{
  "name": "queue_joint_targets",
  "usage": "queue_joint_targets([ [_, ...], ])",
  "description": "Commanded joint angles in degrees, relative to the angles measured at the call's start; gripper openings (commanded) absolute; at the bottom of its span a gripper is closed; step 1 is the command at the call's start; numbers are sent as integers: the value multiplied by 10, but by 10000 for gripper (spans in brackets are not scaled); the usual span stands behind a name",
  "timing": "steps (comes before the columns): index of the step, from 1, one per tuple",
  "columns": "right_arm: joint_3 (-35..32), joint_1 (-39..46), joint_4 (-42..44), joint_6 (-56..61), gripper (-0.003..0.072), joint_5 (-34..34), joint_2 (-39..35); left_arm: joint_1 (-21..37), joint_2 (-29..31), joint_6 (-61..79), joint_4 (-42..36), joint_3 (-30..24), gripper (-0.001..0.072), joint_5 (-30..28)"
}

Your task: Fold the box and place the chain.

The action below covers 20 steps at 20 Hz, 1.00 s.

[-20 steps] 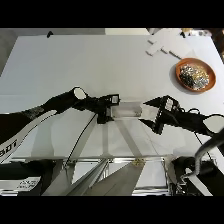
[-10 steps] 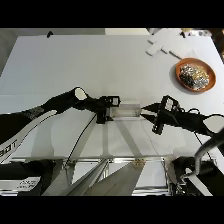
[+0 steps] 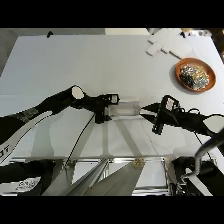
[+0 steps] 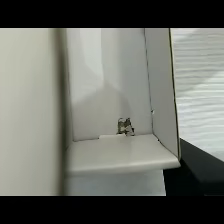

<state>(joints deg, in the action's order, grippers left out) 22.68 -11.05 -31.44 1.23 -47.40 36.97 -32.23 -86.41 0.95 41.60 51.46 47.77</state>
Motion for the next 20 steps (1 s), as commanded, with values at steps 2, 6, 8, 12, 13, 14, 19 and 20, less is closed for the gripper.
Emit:
queue_joint_targets([
  [2, 1, 0, 1, 0, 216, 0, 0, 0, 12, -25, -4, 0, 419, 22],
  [6, 1, 0, 1, 0, 216, 0, 0, 0, 12, -26, -4, 0, 646, 31],
  [8, 1, 0, 0, 0, 216, 0, 0, 0, 12, -25, -4, 0, 664, 31],
  [12, 1, 0, 0, 0, 216, 0, 0, 0, 12, -31, -4, 0, 695, 28],
  [13, 1, 0, 0, 0, 216, 0, 0, 1, 12, -46, -3, 0, 695, 23],
  [14, 1, 0, 1, 0, 216, 0, 0, 1, 12, -59, 3, 0, 695, 22],
  [19, 1, 0, 0, 0, 216, 0, 0, 2, 3, -136, 35, 0, 696, 22],
  [20, 1, 0, 0, 0, 216, 0, 0, 2, 2, -149, 35, 0, 696, 24],
])
